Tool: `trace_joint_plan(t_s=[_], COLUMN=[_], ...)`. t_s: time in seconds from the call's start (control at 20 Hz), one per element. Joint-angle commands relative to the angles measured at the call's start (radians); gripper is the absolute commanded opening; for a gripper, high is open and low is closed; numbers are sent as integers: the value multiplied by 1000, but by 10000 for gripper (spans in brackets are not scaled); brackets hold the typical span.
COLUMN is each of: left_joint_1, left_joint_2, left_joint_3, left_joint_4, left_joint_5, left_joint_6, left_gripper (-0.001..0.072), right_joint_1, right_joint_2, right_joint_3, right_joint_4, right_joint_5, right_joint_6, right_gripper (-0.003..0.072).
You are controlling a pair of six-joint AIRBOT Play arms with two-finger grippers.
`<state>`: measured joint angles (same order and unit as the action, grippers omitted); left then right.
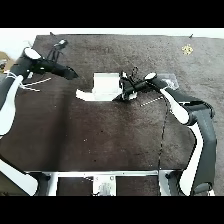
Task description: Fold the box and place the chain.
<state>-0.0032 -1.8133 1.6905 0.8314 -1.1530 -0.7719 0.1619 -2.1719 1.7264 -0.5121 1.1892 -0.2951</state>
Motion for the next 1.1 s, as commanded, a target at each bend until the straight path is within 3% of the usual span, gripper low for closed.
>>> trace_joint_plan(t_s=[0.0,0.3,0.45,0.7,1.05], left_joint_1=[77,111,97,35,10], left_joint_2=[18,-10,-45,-106,-106], left_joint_3=[-23,-226,-317,-341,-340], left_joint_4=[18,-62,-183,-235,-444], left_joint_5=[-37,-20,-3,-6,-37], left_joint_6=[-214,-275,-240,-209,-110], left_gripper=[10,10,10,10,10], right_joint_1=[1,1,1,1,1], right_joint_2=[0,0,0,0,0], right_joint_3=[0,0,0,0,0], right_joint_4=[0,0,0,0,0], right_joint_5=[0,0,1,0,0], right_joint_6=[0,0,0,0,0], right_gripper=[456,456,456,457,456])
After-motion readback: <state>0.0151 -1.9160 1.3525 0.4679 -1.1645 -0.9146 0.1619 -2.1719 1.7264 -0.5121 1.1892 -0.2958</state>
